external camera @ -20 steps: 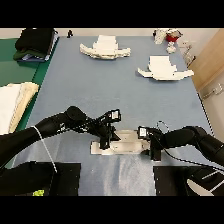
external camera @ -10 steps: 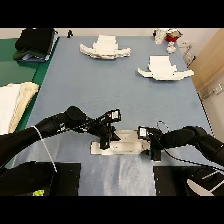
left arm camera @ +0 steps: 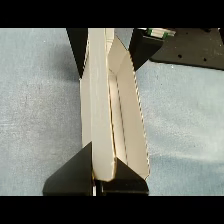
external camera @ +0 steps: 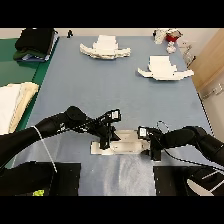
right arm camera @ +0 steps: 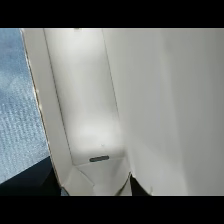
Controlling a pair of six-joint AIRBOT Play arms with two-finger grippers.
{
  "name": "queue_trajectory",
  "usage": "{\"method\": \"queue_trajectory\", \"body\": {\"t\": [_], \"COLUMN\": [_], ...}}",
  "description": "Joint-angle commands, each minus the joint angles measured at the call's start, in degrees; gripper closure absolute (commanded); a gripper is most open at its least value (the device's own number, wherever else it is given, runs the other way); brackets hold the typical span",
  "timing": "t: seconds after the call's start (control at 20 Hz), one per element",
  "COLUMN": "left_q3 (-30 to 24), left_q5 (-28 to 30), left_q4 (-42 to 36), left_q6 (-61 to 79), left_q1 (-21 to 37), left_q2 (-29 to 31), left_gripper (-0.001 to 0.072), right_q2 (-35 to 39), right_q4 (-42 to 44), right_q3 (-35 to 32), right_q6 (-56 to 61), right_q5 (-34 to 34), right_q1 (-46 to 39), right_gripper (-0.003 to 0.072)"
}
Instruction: Fold the box.
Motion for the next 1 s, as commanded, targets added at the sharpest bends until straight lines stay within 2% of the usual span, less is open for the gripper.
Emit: {"method": "queue_trajectory", "body": {"t": [0.0, 0.6, 0.7, 0.95], "left_q3": [0.04, 0.04, 0.04, 0.04], "left_q5": [0.07, -0.04, 0.09, -1.44], "left_q4": [0.04, 0.07, 0.02, 1.92], "left_q6": [0.02, 0.02, -0.15, -4.68], "left_q1": [0.04, 0.11, 0.13, 0.90], "left_q2": [0.04, 0.07, 0.07, 0.70], "left_gripper": [0.0694, 0.0691, 0.0346, 0.0344], "right_q2": [0.00, 0.00, 0.00, 0.00], "right_q4": [0.00, 0.00, 0.00, 0.00], "right_q3": [-0.02, -0.02, -0.02, -0.02], "right_q6": [0.02, 0.02, 0.00, 0.02], "right_q5": [0.02, 0.02, 0.02, 0.02], "right_q1": [0.00, 0.00, 0.00, 0.00], "right_gripper": [0.0138, 0.0138, 0.0139, 0.0138]}}
